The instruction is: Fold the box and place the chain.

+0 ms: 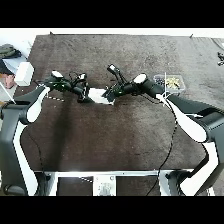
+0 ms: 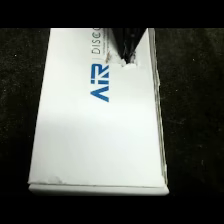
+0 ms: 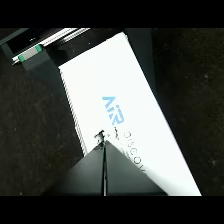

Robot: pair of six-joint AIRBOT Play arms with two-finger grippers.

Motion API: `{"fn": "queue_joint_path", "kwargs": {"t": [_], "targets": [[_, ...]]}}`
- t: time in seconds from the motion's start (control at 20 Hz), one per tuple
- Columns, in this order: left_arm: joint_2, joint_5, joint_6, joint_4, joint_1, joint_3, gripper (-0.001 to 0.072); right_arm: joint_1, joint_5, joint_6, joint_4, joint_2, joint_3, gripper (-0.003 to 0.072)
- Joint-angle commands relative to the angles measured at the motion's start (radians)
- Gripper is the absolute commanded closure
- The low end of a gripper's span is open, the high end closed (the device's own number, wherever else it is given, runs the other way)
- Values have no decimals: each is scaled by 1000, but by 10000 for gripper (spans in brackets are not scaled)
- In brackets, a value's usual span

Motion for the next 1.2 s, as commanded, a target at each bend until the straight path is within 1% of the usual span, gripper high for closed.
{"fn": "queue_joint_path", "kwargs": {"t": [0.0,0.15,0.3,0.4,0.45,0.55,0.75,0.85,0.95,1.05,1.1,1.15], "targets": [[1,1,-3,0,0,1,294,-2,-33,0,8,47,-5,697],[1,1,-3,-1,0,1,294,-2,-33,2,43,134,-5,698],[1,1,-3,-3,0,1,295,2,-32,55,44,235,-8,699],[1,1,-3,-3,0,1,294,15,-53,76,45,321,-44,699],[1,1,-3,-3,0,1,294,26,-87,90,43,370,-79,699],[1,1,-3,-3,0,1,294,58,-200,94,43,497,-189,699],[1,1,-3,-3,0,1,294,143,-554,98,40,776,-496,699],[1,0,-3,-3,0,1,295,182,-696,98,41,897,-645,698],[1,0,-3,-3,0,1,294,213,-786,100,54,991,-768,698],[1,0,-3,-3,0,1,296,231,-810,115,63,1046,-837,698],[1,16,-3,-8,0,1,308,233,-810,134,63,1058,-854,697],[2,24,-29,-23,0,2,624,234,-810,158,63,1065,-863,697]]}}
